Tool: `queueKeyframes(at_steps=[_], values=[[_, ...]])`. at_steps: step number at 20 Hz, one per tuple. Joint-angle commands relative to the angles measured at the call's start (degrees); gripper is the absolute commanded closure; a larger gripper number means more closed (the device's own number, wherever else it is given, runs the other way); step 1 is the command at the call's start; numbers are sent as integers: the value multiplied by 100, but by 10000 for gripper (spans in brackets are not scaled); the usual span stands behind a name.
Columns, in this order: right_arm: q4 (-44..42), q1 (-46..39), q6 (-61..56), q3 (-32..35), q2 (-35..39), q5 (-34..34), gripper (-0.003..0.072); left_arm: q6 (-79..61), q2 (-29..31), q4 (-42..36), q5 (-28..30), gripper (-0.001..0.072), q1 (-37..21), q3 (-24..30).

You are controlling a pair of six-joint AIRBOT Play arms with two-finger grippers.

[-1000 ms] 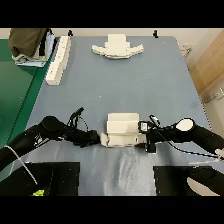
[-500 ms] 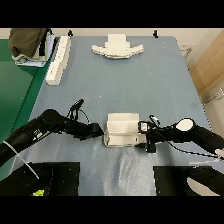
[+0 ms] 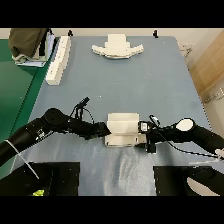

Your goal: Fold the box.

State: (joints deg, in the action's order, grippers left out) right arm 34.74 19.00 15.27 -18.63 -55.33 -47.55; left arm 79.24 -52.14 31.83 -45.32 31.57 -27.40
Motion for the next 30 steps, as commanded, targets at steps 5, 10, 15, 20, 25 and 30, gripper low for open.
queueKeyframes(at_steps=[5, 10, 15, 20, 25, 30], values=[[-2, 4, 0, 2, 2, 0, 183, 337, -385, 264, -210, 250, 197, -35], [-2, 4, -2, 0, 2, 0, 183, 1495, -647, 1580, -170, 248, 990, -695], [-2, 4, -2, 2, 2, 0, 183, 3099, -960, 3187, -243, 248, 1545, -1303], [-2, 4, 0, 2, 2, 0, 183, 4181, -1661, 4218, -619, 248, 2127, -1882], [-2, 4, 0, 0, 2, 0, 183, 5075, -2000, 4905, -780, 249, 2509, -2201], [-2, 4, 0, 2, 2, 0, 183, 5263, -2194, 5071, -977, 299, 2608, -2396]])
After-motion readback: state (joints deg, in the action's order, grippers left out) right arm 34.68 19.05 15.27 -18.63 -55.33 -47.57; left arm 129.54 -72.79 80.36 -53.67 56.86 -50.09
